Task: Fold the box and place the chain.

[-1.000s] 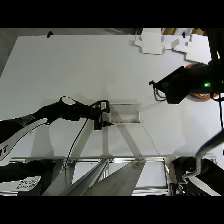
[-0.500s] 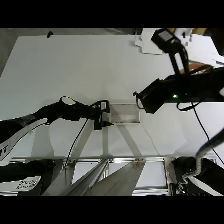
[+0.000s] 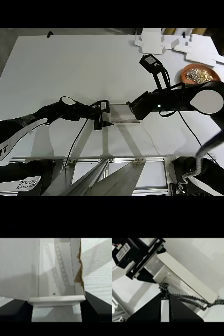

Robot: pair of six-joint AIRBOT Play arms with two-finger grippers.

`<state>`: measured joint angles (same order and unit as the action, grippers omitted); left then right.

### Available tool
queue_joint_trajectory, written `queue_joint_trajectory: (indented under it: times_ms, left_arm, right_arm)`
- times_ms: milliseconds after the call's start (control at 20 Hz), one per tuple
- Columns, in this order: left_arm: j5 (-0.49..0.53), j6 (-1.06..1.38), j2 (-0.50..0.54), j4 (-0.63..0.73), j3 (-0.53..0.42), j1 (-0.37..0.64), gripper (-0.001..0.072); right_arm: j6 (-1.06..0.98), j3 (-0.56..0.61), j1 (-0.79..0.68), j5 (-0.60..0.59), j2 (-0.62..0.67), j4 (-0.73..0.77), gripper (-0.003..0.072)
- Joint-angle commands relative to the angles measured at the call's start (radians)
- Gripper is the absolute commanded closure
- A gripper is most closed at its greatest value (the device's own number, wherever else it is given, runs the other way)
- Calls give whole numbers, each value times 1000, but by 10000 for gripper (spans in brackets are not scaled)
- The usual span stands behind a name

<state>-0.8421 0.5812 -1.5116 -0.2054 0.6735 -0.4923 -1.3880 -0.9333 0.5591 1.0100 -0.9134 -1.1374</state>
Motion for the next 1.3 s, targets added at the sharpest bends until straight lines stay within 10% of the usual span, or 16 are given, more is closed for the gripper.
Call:
queue_joint_trajectory:
  times_ms: [0,450,700,1250]
  left_arm:
    - [0,0,0,0,0,0,367]
    - [0,0,0,0,0,0,367]
    - [0,0,0,0,0,0,367]
    - [0,-2,0,0,0,0,367]
  right_arm:
    - [51,62,1,-82,-10,77,669]
    - [156,98,109,-208,-270,110,668]
    - [132,97,99,-173,-262,70,453]
    - [137,-45,-85,304,-115,-290,466]
